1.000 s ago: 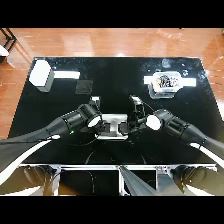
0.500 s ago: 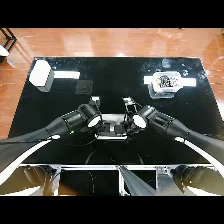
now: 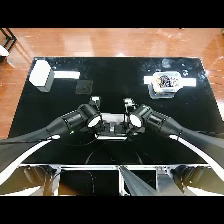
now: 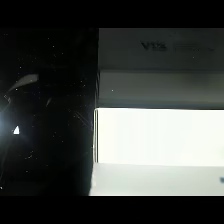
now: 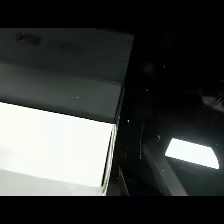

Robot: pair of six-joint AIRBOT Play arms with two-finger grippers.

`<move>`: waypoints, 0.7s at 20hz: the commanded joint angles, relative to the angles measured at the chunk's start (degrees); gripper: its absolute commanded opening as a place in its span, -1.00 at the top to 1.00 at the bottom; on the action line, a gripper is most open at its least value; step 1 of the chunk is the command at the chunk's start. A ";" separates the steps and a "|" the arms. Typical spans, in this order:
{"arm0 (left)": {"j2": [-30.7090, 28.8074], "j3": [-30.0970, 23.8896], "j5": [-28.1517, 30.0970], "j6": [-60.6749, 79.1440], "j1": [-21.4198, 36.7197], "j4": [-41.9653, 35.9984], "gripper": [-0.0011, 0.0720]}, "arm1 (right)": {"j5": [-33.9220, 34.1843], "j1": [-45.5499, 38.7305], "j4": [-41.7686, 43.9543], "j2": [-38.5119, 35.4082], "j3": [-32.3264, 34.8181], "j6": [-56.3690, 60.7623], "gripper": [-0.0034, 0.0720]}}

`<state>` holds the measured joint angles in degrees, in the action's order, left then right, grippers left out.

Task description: Fold the box and place the chain.

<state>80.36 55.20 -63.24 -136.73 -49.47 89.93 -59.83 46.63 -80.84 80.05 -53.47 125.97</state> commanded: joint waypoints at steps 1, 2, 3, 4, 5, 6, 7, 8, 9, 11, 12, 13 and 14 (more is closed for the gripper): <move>0.02 0.02 -0.02 0.02 -0.02 -0.02 0.91 | -1.49 0.02 0.00 0.96 -1.20 2.93 0.28; 0.02 0.02 0.00 0.02 -0.04 -0.07 0.91 | -1.46 0.02 -0.02 1.09 -1.88 3.13 0.28; 0.02 0.02 -0.02 0.02 -0.02 -0.42 0.91 | -1.46 0.02 -0.04 1.29 -2.64 3.21 0.28; 0.02 0.02 -0.02 0.02 -0.02 -0.42 0.91 | -1.46 0.02 -0.26 1.38 -3.23 3.50 0.28; 0.02 0.02 -0.02 0.02 -0.04 -0.42 0.91 | -1.49 -0.02 -0.31 1.49 -3.56 3.78 0.28; 0.02 0.02 -0.02 0.02 -0.04 -0.42 0.91 | -1.62 -0.02 -0.26 1.62 -3.63 4.11 0.28; 0.02 0.02 0.00 0.02 -0.04 -0.42 0.91 | -1.84 -0.02 -0.24 1.77 -3.63 4.15 0.28; 0.02 0.02 -0.02 0.02 -0.04 -0.42 0.91 | -1.97 -0.02 -0.22 1.88 -3.63 4.17 0.28; 0.02 0.02 -0.02 0.02 -0.04 -0.42 0.91 | -2.10 0.00 -0.20 2.01 -3.63 4.22 0.28; 0.02 0.02 -0.02 0.02 -0.04 -0.42 0.91 | -2.19 0.00 -0.24 2.08 -3.63 4.37 0.28; 0.02 0.02 -0.02 0.02 -0.04 -0.42 0.91 | -2.27 -0.02 -0.28 2.08 -3.63 4.37 0.28; 0.02 0.02 -0.02 0.02 -0.04 -0.42 0.91 | -2.36 -0.02 -0.48 2.08 -3.63 4.37 0.28; 0.02 0.02 -0.02 0.02 -0.04 -0.42 0.91 | -2.45 -0.02 -0.68 2.10 -3.63 4.37 0.28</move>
